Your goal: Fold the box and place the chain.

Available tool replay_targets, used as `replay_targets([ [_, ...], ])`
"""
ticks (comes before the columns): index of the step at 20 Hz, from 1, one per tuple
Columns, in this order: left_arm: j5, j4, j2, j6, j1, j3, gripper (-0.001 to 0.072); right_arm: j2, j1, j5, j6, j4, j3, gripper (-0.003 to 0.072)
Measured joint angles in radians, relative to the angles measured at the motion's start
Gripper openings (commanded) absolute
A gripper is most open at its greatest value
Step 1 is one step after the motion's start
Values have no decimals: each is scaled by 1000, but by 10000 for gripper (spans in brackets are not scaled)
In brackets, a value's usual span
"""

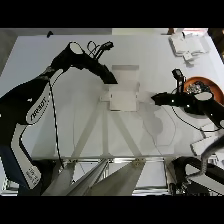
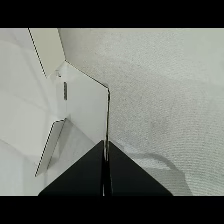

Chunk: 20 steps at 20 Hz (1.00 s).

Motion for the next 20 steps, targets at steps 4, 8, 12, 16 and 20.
replay_targets([
  [4,-3,17,-1,43,-10,0,629,0,0,0,0,0,0,13],
  [8,-2,30,-12,66,-13,0,617,0,0,0,0,0,0,13],
  [12,-26,22,-23,76,-13,0,510,0,0,0,0,0,0,13],
  [16,-60,4,-26,87,-14,0,373,0,0,0,0,0,0,13],
  [20,-74,-2,-26,122,-16,0,229,0,0,0,0,0,0,13],
])
